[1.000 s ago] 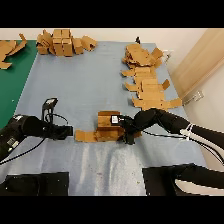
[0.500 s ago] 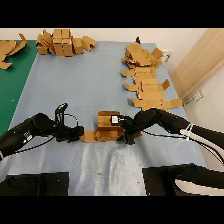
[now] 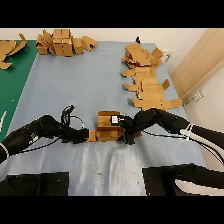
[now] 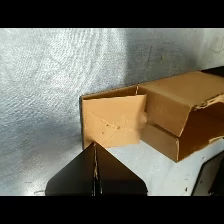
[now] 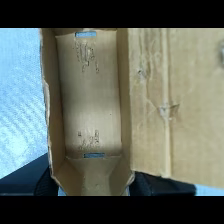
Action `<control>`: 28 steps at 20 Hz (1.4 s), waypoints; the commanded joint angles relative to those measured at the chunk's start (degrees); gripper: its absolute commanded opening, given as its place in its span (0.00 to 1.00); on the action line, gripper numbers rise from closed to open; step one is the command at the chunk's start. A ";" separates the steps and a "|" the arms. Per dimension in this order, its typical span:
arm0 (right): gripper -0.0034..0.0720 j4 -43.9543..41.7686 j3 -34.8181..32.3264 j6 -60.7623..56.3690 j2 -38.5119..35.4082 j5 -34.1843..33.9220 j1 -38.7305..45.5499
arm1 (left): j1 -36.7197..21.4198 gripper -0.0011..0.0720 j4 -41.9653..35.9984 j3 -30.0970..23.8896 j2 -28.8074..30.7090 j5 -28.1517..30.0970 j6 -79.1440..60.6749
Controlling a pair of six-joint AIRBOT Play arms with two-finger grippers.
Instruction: Fold the box.
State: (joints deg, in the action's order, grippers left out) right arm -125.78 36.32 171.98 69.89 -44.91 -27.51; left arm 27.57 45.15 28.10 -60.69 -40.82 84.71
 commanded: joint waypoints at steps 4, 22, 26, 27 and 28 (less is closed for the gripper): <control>0.70 -0.02 0.02 -0.02 0.04 -0.02 0.00 | 0.20 0.03 6.12 0.04 2.97 -1.36 3.87; 0.70 -0.02 0.02 -0.02 0.04 -0.02 0.00 | 0.33 0.03 2.32 0.04 -0.02 1.36 2.91; 0.70 0.00 0.02 -0.02 0.04 -0.02 0.00 | 0.31 0.03 1.53 0.07 1.31 1.33 2.86; 0.70 0.00 0.02 -0.02 0.04 0.00 0.00 | 0.33 0.03 0.48 0.07 2.34 1.40 1.92; 0.70 0.00 0.02 -0.02 0.07 0.00 0.00 | 0.55 0.03 -0.70 0.09 3.39 1.36 0.55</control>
